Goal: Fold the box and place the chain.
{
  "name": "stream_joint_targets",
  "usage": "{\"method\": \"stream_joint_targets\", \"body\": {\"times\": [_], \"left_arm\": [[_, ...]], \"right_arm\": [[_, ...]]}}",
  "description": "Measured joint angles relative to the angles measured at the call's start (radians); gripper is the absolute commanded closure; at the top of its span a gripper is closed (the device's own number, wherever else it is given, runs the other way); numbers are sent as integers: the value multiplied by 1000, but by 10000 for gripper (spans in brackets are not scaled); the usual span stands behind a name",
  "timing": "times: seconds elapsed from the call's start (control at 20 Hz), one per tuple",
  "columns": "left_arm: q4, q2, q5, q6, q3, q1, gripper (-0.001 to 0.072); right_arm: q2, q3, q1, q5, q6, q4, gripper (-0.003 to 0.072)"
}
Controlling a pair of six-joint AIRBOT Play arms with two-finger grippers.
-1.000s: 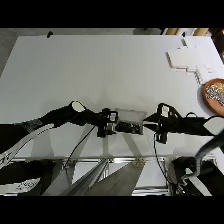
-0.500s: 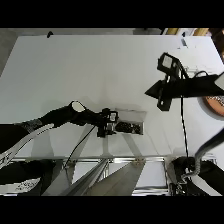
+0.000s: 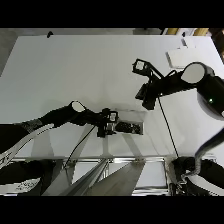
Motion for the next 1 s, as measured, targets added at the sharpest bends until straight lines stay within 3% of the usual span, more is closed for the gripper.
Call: {"method": "stream_joint_targets", "body": {"times": [0.25,0.45,0.75,0.8,0.85,1.0], "left_arm": [[0,0,0,0,0,0,308],[0,0,0,0,0,0,308],[0,0,0,0,0,0,308],[0,0,0,0,0,0,308],[0,0,0,0,0,0,308],[0,0,0,0,0,0,308]], "right_arm": [[5,-44,60,44,0,-8,666],[23,-80,104,78,0,-10,624],[107,-165,143,82,-18,-6,622],[131,-185,146,69,-27,-4,593],[151,-203,147,57,-37,-5,491],[197,-251,150,23,-55,-4,473]]}}
